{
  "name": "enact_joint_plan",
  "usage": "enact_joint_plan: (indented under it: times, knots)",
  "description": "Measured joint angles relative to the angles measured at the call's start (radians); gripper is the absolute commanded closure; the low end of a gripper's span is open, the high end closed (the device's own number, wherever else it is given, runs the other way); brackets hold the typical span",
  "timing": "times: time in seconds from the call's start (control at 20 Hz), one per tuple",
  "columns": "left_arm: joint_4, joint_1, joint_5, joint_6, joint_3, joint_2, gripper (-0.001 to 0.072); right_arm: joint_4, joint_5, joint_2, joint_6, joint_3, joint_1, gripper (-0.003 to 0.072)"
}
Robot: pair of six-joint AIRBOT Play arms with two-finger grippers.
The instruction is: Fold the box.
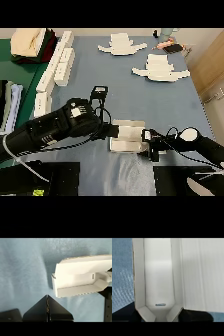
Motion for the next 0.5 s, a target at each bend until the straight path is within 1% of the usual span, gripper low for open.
enact_joint_plan:
  times: [0.05, 0.15, 0.25, 0.3, 0.35, 0.4, 0.5]
  knots:
    - [-0.010, 0.021, 0.002, 0.072, -0.011, 0.015, 0.0693, 0.000, 0.000, 0.000, 0.000, 0.000, 0.000, 0.0175]
    - [-0.058, 0.100, 0.024, 0.276, -0.063, 0.060, 0.0693, 0.000, 0.000, 0.000, 0.000, 0.000, 0.000, 0.0175]
    - [-0.140, 0.193, 0.063, 0.549, -0.147, 0.115, 0.0692, 0.000, 0.000, 0.000, 0.000, 0.000, 0.000, 0.0175]
    - [-0.185, 0.237, 0.089, 0.710, -0.197, 0.144, 0.0666, 0.000, 0.000, 0.000, 0.000, 0.000, 0.000, 0.0175]
    - [-0.238, 0.281, 0.122, 0.897, -0.258, 0.176, 0.0236, 0.000, 0.000, 0.000, 0.000, 0.000, 0.000, 0.0175]
    - [-0.291, 0.320, 0.165, 1.065, -0.318, 0.203, 0.0026, 0.000, 0.000, 0.000, 0.000, 0.000, 0.000, 0.0175]
    - [-0.416, 0.389, 0.288, 1.364, -0.437, 0.239, 0.0013, 0.000, 0.000, 0.000, 0.000, 0.000, 0.000, 0.0175]
